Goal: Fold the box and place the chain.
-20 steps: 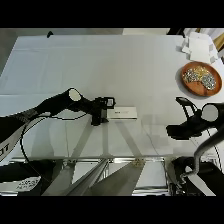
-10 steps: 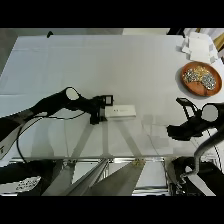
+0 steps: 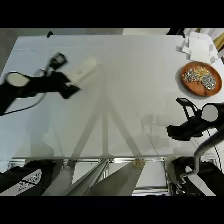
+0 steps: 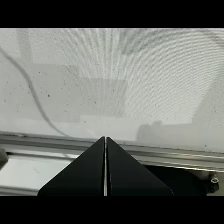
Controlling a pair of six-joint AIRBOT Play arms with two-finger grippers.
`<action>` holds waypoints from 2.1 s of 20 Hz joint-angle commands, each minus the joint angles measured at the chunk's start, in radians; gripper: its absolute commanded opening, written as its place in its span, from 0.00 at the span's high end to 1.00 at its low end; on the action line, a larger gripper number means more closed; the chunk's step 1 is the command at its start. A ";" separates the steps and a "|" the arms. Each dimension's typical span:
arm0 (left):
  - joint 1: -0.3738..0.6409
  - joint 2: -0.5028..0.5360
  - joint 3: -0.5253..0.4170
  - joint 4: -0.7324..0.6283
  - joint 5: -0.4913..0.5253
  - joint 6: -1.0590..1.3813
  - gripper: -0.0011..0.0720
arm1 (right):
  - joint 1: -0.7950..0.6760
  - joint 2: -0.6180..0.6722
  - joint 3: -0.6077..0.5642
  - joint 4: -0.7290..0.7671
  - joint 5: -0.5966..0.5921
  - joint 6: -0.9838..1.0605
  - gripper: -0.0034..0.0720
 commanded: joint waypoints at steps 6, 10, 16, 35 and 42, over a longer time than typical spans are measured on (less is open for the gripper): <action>0.396 -0.015 -0.012 0.446 -0.065 -0.561 0.98 | 0.000 0.001 0.000 0.000 0.000 0.000 0.93; 0.445 -0.069 -0.016 0.475 -0.195 -0.560 0.98 | 0.000 0.001 0.000 0.000 0.000 0.000 0.93; 0.445 -0.109 -0.016 0.534 -0.280 -0.657 0.40 | 0.000 0.001 0.000 0.000 0.000 0.000 0.93; 0.436 0.249 -0.016 0.399 -0.499 -0.915 0.56 | 0.000 0.001 0.000 0.000 0.000 0.000 0.93; 0.214 0.256 -0.055 0.423 -0.605 -0.885 0.98 | 0.000 0.001 0.000 0.000 0.000 0.000 0.93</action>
